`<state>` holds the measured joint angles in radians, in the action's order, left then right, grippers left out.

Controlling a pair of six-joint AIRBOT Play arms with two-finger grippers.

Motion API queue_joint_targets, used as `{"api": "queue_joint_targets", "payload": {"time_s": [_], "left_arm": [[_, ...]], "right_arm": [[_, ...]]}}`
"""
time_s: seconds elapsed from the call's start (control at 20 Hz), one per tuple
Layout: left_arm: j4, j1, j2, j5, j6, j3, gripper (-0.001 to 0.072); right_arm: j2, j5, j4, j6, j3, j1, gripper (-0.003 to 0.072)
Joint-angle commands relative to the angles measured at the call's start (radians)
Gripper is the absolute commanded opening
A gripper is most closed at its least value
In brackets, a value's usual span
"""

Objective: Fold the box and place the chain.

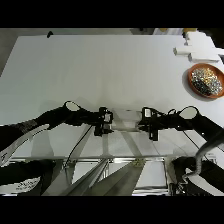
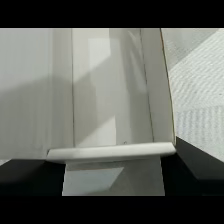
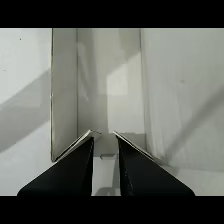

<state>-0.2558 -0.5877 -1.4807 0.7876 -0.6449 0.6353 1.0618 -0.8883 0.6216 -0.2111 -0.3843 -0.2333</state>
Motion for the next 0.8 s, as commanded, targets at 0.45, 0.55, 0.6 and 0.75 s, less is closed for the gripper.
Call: {"api": "queue_joint_targets", "payload": {"time_s": [0.45, 0.55, 0.6, 0.75], "left_arm": [[0.001, 0.000, 0.000, 0.002, 0.000, 0.000, 0.0134], [0.001, 0.000, 0.000, 0.002, 0.000, 0.000, 0.0134], [0.001, 0.000, 0.000, 0.002, 0.000, 0.000, 0.0134], [0.001, 0.000, 0.000, 0.002, 0.000, 0.000, 0.0134]], "right_arm": [[-0.108, 0.019, 0.261, 0.335, 0.000, -0.032, 0.0228], [-0.191, -0.030, 0.352, 0.500, 0.000, -0.032, 0.0013], [-0.240, -0.039, 0.377, 0.578, 0.000, -0.032, 0.0012], [-0.365, -0.007, 0.430, 0.834, 0.000, -0.032, 0.0012]]}}
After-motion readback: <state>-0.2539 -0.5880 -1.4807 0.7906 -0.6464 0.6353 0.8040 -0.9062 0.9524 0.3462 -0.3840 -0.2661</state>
